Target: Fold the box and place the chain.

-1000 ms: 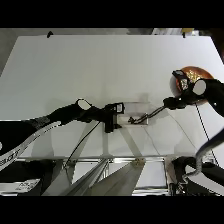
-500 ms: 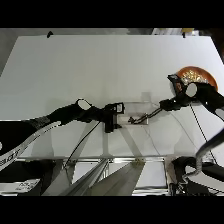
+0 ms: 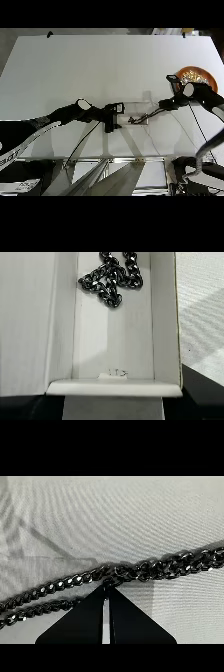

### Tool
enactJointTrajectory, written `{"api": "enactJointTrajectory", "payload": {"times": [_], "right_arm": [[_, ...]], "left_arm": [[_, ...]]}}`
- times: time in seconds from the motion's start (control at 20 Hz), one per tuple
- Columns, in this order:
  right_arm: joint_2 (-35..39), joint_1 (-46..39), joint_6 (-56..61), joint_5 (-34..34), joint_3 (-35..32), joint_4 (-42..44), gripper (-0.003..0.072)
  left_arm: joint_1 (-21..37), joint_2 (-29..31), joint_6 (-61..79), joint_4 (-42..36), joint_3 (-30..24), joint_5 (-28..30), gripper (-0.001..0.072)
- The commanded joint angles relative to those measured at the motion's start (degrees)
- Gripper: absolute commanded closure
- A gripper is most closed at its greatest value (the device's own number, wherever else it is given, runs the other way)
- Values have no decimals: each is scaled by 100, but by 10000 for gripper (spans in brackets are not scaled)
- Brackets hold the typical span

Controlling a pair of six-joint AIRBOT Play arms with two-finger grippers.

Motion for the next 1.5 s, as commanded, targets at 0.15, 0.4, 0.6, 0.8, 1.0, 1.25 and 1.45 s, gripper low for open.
{"api": "enactJointTrajectory", "payload": {"times": [0.15, 0.4, 0.6, 0.8, 1.0, 1.25, 1.45], "right_arm": [[389, 4, -2, 337, -7, 33, 667], [1685, 7, -181, 793, -7, 778, 667], [2629, 190, -573, 1244, -7, 1805, 667], [3117, 868, -610, 1373, -7, 2433, 667], [3139, 1685, -610, 1182, -7, 3040, 667], [3136, 2544, -603, 608, -7, 3335, 667], [3123, 2826, -197, 297, -11, 2824, 667]], "left_arm": [[-2, 2, 2, 2, -2, 0, 432], [-2, 2, 2, 2, -2, 0, 432], [-2, 2, 2, 0, -2, 0, 432], [-2, 2, 2, 2, -2, -2, 432], [-2, 2, 2, 2, -2, -2, 432], [-2, 2, 2, 2, -2, 0, 432], [-2, 2, 2, 2, -2, 0, 432]]}}
